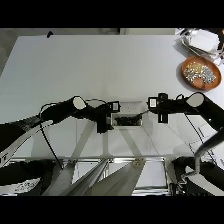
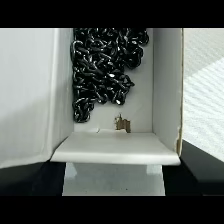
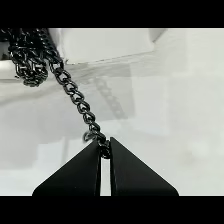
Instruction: Fold the box and place the chain.
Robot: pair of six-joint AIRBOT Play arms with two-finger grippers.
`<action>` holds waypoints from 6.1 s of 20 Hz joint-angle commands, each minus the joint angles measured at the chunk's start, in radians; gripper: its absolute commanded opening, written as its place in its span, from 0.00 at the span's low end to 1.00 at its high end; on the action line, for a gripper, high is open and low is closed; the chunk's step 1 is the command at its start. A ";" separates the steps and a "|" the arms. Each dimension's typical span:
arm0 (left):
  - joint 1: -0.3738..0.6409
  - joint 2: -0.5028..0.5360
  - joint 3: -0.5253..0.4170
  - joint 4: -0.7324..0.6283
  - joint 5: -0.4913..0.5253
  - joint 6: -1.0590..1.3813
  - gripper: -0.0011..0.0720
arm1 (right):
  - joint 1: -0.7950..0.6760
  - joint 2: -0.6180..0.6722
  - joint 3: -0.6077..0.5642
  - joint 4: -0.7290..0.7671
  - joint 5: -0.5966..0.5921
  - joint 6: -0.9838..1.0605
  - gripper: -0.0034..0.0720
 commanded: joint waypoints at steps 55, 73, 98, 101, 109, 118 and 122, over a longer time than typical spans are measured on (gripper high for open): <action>0.001 0.000 0.001 0.001 -0.012 0.000 0.45 | 0.023 0.154 -0.069 0.066 0.155 0.064 0.36; 0.001 0.000 0.001 0.001 -0.012 0.000 0.45 | 0.023 0.061 -0.139 0.266 0.016 -0.142 0.33; 0.001 0.000 0.001 0.001 -0.012 0.000 0.45 | 0.082 0.040 -0.138 0.141 -0.049 -0.062 0.07; 0.001 0.000 0.001 0.001 -0.012 0.000 0.45 | 0.082 0.074 -0.138 0.116 -0.050 -0.027 0.07; 0.001 0.000 0.001 0.001 -0.012 0.000 0.45 | 0.083 0.282 -0.138 0.066 -0.003 0.322 0.07; 0.001 0.000 0.001 0.001 -0.012 0.000 0.45 | 0.135 0.334 -0.138 0.462 0.055 0.451 0.07; 0.001 0.000 0.001 0.001 -0.013 0.000 0.45 | 0.293 0.251 -0.138 0.510 -0.103 0.500 0.07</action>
